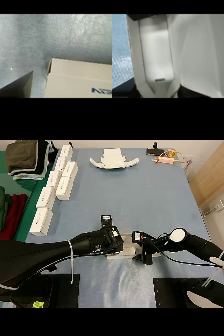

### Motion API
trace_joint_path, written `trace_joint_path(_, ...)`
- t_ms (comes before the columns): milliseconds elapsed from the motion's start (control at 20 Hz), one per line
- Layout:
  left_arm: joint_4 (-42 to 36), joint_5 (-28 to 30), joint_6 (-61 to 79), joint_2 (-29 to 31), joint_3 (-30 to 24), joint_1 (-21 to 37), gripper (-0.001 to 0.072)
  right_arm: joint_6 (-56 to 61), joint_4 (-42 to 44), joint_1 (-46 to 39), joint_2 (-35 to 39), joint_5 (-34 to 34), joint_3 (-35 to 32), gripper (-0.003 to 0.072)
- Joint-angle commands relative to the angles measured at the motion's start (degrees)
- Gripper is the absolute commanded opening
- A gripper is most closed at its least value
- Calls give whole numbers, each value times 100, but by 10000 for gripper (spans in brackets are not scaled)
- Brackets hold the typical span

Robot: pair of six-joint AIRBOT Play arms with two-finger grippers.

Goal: Fold the box.

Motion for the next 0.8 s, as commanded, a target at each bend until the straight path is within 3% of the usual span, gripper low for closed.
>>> trace_joint_path(0,68,-50,-9,2,15,0,517,-4,0,-2,2,-2,4,512)
trace_joint_path(600,50,146,-9,-164,15,-103,506,-4,0,-2,2,0,4,512)
trace_joint_path(650,52,146,-2,-164,15,-103,287,-4,0,-2,2,0,4,512)
trace_joint_path(700,55,155,0,-164,15,-103,115,-4,0,-2,2,0,4,512)
trace_joint_path(750,55,181,-2,-164,15,-103,15,-4,0,-2,2,0,4,512)
